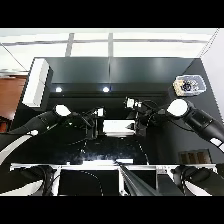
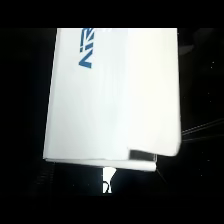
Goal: Fold the box and place the chain.
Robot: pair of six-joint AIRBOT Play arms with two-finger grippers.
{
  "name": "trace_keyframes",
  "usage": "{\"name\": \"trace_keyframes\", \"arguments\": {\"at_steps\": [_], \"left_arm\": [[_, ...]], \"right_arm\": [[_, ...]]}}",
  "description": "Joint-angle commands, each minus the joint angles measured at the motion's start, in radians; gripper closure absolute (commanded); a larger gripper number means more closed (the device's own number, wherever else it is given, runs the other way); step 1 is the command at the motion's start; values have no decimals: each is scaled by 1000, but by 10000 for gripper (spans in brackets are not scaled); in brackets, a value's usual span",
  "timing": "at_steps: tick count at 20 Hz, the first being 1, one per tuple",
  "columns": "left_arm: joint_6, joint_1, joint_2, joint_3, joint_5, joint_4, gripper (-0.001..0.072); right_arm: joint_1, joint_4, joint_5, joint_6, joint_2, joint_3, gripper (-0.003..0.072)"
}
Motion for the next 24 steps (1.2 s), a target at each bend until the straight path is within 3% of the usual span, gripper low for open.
{"name": "trace_keyframes", "arguments": {"at_steps": [1,5,7,24], "left_arm": [[0,0,0,1,0,0,371],[0,0,0,1,0,0,371],[0,0,0,1,0,0,371],[0,0,0,1,0,0,370]], "right_arm": [[1,6,7,1,-8,0,389],[1,6,1,0,-31,0,390],[1,6,1,0,-31,0,494],[1,6,31,22,-31,-6,470]]}}
